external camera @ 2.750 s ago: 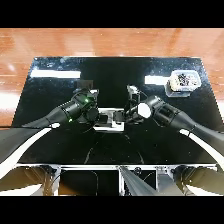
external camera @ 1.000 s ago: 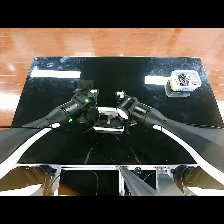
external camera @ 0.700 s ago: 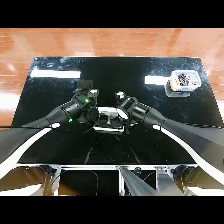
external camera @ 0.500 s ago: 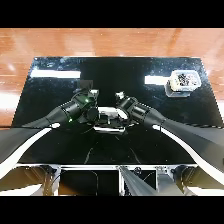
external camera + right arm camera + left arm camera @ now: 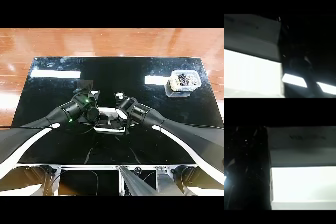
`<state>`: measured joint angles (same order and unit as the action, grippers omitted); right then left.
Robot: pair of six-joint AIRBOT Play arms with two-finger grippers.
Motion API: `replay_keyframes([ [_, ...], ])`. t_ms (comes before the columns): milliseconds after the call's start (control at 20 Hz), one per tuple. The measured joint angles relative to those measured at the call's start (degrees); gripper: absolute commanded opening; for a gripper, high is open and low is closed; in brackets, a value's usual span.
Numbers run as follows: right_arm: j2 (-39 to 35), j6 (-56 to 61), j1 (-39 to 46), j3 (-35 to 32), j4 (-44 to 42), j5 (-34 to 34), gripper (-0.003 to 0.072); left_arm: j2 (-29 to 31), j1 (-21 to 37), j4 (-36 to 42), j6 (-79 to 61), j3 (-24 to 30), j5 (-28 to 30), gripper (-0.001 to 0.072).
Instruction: Fold the box and place the chain.
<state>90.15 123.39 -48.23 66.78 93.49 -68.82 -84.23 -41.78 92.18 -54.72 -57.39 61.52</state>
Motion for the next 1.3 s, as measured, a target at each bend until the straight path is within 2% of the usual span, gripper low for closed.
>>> replay_keyframes([
  [150, -0.2, 0.9, 0.2, 0.9, 0.2, -0.3, 0.0302, 0.0, 0.0, 0.0, 0.3, 0.0, 0.0, 0.0022],
  [200, -0.4, 1.3, 0.3, 1.1, 0.2, -0.7, 0.0528, 0.0, 0.0, 0.0, 0.3, 0.0, 0.0, 0.0022],
  [250, -0.8, 1.7, 0.4, 1.3, 0.3, -1.3, 0.0571, 0.0, 0.0, 0.0, 0.3, 0.0, 0.0, 0.0022],
  [600, -5.9, 6.3, 0.5, 0.5, 2.2, -3.5, 0.057, 0.0, 0.0, 0.0, 0.5, 0.0, 0.1, 0.0022],
  [650, -6.4, 7.9, 0.5, -0.2, 2.2, -2.7, 0.0542, 0.0, 0.0, 0.0, 0.5, 0.0, 0.2, 0.0022],
  [900, -6.9, 15.7, -0.1, -3.5, 2.4, 5.0, 0.0542, 0.0, 0.0, 0.0, 0.5, 0.0, 0.5, 0.0022],
  [1300, -3.8, 16.5, 1.3, -4.3, 0.3, 7.5, 0.054, 0.0, 0.0, 0.0, 0.6, 0.0, 1.2, 0.0023],
])
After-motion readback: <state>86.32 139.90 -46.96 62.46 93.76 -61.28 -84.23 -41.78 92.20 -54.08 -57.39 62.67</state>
